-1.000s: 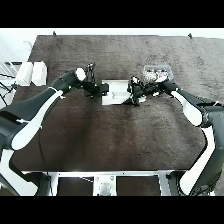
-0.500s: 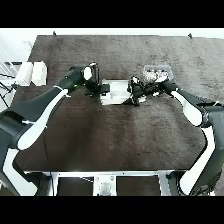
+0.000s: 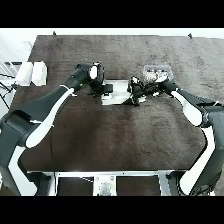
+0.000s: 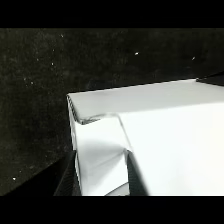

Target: Fold the box and place the chain.

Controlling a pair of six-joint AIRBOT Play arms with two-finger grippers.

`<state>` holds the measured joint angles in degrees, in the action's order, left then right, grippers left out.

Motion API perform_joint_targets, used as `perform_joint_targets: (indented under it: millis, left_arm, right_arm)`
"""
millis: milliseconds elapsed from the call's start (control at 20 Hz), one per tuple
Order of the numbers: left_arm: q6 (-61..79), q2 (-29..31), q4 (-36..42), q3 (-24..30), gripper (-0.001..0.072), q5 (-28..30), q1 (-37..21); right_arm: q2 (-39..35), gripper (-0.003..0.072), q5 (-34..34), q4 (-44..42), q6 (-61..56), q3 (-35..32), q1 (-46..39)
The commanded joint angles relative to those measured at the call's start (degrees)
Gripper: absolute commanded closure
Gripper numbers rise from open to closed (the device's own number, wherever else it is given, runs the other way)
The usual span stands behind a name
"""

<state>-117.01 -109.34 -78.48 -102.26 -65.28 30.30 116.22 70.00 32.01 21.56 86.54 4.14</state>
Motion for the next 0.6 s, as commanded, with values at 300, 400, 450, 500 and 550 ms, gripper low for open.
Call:
perform_joint_targets:
  millis: [300, 400, 450, 500, 550]
  left_arm:
    - [-3.8, -5.6, -5.1, -8.5, 0.0331, -8.9, 1.4]
    - [-4.3, -5.8, -5.9, -8.5, 0.0332, -8.8, 1.4]
    - [-4.5, -6.0, -6.5, -8.7, 0.0331, -8.9, 1.4]
    - [-4.7, -6.2, -7.0, -9.4, 0.0331, -9.4, 1.4]
    - [-4.7, -6.2, -7.6, -9.9, 0.0332, -9.4, 1.4]
  right_arm:
    - [0.0, 0.0268, 0.0, 0.0, 0.0, 0.0, 0.1]
    - [0.0, 0.0268, 0.0, 0.0, -0.1, 0.0, 0.1]
    - [0.0, 0.0268, 0.0, 0.0, -0.1, 0.0, 0.1]
    - [0.0, 0.0268, 0.0, 0.0, 0.0, 0.0, 0.1]
    - [0.0, 0.0268, 0.0, 0.0, 0.0, 0.0, 0.1]
